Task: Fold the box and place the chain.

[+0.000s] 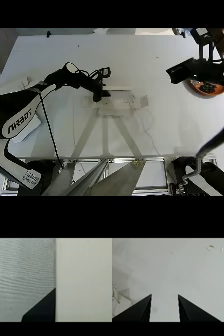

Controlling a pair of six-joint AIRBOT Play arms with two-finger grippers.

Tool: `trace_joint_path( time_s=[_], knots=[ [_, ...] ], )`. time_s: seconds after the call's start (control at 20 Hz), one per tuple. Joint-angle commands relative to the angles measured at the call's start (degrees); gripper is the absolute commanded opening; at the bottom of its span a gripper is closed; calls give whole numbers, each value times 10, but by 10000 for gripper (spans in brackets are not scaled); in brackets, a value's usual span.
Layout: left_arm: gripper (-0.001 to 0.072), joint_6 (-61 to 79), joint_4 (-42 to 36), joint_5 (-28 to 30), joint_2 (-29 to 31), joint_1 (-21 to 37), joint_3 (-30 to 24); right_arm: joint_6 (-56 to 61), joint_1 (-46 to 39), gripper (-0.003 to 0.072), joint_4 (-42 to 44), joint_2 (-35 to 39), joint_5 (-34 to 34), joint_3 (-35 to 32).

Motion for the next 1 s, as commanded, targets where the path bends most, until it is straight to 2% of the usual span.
trace_joint_path(
  time_s=[0.0,0.1,0.25,0.3,0.35,0.4,0.7,0.95],
  knots=[
    [8,1,5,3,-1,0,0,-3,0,357,17,-15,5,0],
    [9,0,5,3,-1,0,0,-38,2,357,41,-15,9,0],
    [9,-1,5,3,-1,0,0,-168,29,367,89,-9,51,1],
    [9,-1,5,3,-1,0,0,-202,44,492,96,-3,59,1],
    [9,-1,5,3,-1,0,0,-222,59,669,103,2,59,1],
    [9,-1,5,3,-1,0,0,-237,73,700,111,7,62,1],
    [9,-1,5,3,-1,0,0,-336,162,701,117,38,197,1],
    [9,-1,5,3,-1,0,0,-333,179,692,119,43,210,1]
  ],
)
